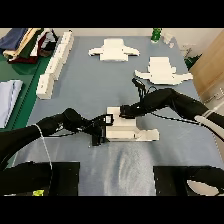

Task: Fold the box.

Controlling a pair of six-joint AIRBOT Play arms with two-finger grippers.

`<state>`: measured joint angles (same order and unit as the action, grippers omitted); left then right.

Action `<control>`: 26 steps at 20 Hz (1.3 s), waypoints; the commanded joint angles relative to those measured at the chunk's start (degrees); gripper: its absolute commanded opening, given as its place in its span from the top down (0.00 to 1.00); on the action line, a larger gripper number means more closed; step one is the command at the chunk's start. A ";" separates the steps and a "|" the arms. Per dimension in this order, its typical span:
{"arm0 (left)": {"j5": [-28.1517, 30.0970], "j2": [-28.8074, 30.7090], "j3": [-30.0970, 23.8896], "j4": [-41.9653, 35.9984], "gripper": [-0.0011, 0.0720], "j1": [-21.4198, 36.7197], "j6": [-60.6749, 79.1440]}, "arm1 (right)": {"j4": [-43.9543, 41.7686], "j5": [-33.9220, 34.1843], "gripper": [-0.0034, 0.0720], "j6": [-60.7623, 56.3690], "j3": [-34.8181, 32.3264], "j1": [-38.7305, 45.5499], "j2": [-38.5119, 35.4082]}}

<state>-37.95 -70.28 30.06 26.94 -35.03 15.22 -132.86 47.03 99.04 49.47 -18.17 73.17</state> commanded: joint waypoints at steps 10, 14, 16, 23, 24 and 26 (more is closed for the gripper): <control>0.02 0.04 0.00 0.04 0.46 0.00 0.15 | -0.48 0.26 0.95 3.06 1.29 -1.36 7.21; 0.02 0.04 0.00 0.04 0.46 0.00 0.15 | -0.46 1.03 0.95 4.07 1.29 -1.33 5.99; 0.02 0.04 0.00 0.04 0.46 0.00 0.15 | -0.07 1.01 0.95 5.27 1.55 -1.07 3.06; 0.02 0.04 0.00 0.02 0.46 0.02 0.15 | 12.61 9.81 0.95 6.60 1.75 -1.16 -16.92; 0.02 0.04 0.00 0.04 0.46 0.00 0.15 | 13.53 14.69 0.95 10.64 1.42 -1.29 -19.52; 0.02 0.04 0.00 0.04 0.46 0.00 0.15 | 13.29 27.41 0.95 20.35 -0.74 -2.23 -24.06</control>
